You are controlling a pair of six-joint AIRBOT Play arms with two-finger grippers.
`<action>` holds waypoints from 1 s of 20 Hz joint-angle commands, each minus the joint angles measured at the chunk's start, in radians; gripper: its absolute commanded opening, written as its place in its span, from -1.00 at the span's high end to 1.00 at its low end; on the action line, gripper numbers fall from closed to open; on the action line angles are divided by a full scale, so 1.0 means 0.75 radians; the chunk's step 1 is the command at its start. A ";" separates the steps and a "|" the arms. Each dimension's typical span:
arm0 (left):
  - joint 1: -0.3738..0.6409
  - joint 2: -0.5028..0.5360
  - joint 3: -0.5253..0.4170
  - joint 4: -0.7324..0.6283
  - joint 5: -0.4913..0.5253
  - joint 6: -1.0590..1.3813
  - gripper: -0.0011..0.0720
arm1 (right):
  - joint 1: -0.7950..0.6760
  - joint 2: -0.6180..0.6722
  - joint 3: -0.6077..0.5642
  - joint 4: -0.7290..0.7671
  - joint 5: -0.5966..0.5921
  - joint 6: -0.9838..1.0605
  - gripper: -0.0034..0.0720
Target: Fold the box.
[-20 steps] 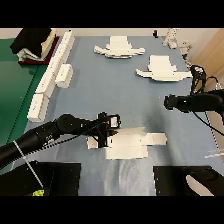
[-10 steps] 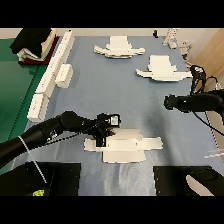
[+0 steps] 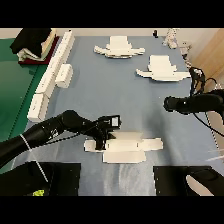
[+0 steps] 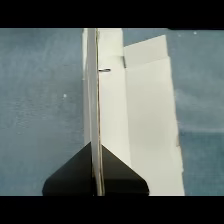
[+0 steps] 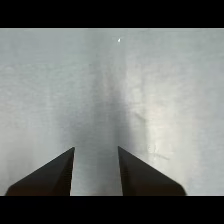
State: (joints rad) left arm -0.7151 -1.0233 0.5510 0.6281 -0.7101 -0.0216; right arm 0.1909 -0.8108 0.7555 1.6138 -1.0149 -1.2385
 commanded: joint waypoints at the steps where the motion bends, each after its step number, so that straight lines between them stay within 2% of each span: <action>1: -0.001 -0.003 -0.001 0.010 -0.025 0.003 0.93 | 0.000 -0.001 0.002 0.084 -0.093 -0.027 -0.21; 2: -0.001 -0.003 -0.001 0.010 -0.024 0.003 0.93 | 0.000 -0.001 0.002 0.109 -0.116 -0.037 -0.21; 3: -0.001 -0.003 -0.001 0.010 -0.024 0.003 0.93 | 0.001 -0.001 0.002 0.138 -0.147 -0.054 0.07; 4: -0.001 -0.003 -0.001 0.010 -0.025 0.003 0.93 | 0.004 -0.001 0.002 0.174 -0.185 -0.093 0.57; 6: -0.001 -0.003 -0.001 0.010 -0.020 0.004 0.93 | 0.005 0.001 0.002 0.242 -0.274 -0.155 0.90; 8: -0.001 -0.003 -0.001 0.009 -0.020 0.004 0.93 | 0.014 0.016 0.001 0.277 -0.366 -0.174 0.91; 11: -0.001 -0.003 -0.001 0.009 -0.020 0.003 0.93 | 0.150 0.138 -0.033 0.277 -0.435 -0.123 0.92; 15: -0.001 -0.003 -0.001 0.005 -0.021 0.003 0.93 | 0.526 0.396 -0.208 0.279 -0.484 0.069 0.91; 17: -0.001 -0.003 -0.001 0.005 -0.020 0.004 0.93 | 0.775 0.513 -0.308 0.280 -0.467 0.020 0.91; 18: -0.001 -0.003 -0.001 0.005 -0.021 0.004 0.93 | 0.905 0.561 -0.350 0.272 -0.452 -0.095 0.88; 19: -0.001 -0.003 -0.001 0.005 -0.020 0.003 0.93 | 1.008 0.588 -0.381 0.226 -0.406 -0.162 0.32; 20: -0.001 -0.003 -0.001 0.005 -0.020 0.004 0.93 | 1.101 0.594 -0.403 0.140 -0.333 -0.231 -0.68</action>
State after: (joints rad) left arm -0.7162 -1.0256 0.5495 0.6327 -0.7254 -0.0193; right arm 0.8043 -0.4385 0.5240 1.8053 -1.3392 -1.2972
